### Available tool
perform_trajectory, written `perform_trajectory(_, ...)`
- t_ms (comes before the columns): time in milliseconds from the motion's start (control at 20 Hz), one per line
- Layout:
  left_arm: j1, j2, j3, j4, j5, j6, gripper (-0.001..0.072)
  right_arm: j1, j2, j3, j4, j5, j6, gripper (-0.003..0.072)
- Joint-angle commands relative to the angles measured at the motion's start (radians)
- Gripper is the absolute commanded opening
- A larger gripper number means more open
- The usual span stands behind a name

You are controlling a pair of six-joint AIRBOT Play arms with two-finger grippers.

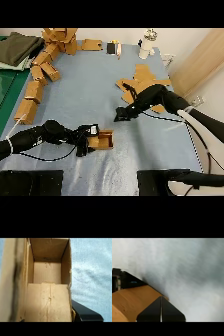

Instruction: Fold the box.

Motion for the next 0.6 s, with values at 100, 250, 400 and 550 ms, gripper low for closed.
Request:
perform_trajectory(100, 0.0, -0.001, 0.0, 0.0, 0.0, 0.0, 0.0597, 0.099, -0.087, 0.007, 0.207, -0.05, -0.446, 0.0004)
perform_trajectory(250, 0.0, -0.001, 0.0, 0.0, 0.0, 0.0, 0.0597, 0.179, -0.029, 0.004, 0.138, -0.05, -0.463, 0.0004)
perform_trajectory(400, 0.0, -0.001, 0.0, 0.0, 0.0, 0.0, 0.0597, 0.251, 0.034, -0.006, 0.053, -0.041, -0.466, 0.0004)
perform_trajectory(550, 0.0, -0.001, 0.0, 0.0, 0.001, 0.0, 0.0597, 0.321, 0.107, -0.057, -0.027, 0.053, -0.476, 0.0004)
